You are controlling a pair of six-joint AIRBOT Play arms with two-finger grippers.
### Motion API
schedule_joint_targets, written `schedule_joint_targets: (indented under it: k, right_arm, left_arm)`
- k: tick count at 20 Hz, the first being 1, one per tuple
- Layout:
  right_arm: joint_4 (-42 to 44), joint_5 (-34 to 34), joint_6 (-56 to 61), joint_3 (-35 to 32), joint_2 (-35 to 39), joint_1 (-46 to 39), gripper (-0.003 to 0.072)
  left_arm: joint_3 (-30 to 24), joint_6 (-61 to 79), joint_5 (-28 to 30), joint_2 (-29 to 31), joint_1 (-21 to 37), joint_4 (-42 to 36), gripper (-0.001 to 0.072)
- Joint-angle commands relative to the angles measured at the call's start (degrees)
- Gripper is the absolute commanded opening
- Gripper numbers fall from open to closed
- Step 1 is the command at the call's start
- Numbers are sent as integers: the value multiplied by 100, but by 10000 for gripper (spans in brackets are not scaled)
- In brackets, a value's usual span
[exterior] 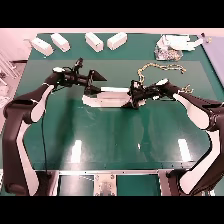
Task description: Fold the box and place the chain.
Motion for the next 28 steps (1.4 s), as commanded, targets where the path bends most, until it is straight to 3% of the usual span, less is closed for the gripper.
schedule_joint_targets:
  k: [1,2,3,4,7,8,14,18,23,28]
  right_arm:
    - [2,2,4,2,2,0,586]
    - [2,2,4,2,2,0,586]
    - [2,2,4,2,2,0,586]
    - [2,2,4,2,2,0,586]
    - [2,2,7,2,2,0,585]
    - [2,2,7,2,2,0,586]
    - [2,2,4,2,2,0,586]
    - [2,2,4,2,2,0,586]
    - [2,4,4,2,2,0,586]
    - [2,2,4,2,2,0,586]
  left_arm:
    - [221,-116,-555,13,240,-11,711]
    - [221,-116,-658,35,321,-7,677]
    - [221,-105,-815,59,411,0,496]
    - [221,-107,-940,90,492,0,456]
    - [221,2,-1305,216,654,55,77]
    - [216,68,-1421,262,682,92,19]
    - [57,-481,-1366,713,597,485,12]
    - [-933,-345,-494,1298,437,535,12]
    - [-2559,992,892,2131,181,481,13]
    - [-2986,1408,1300,2153,-81,496,12]
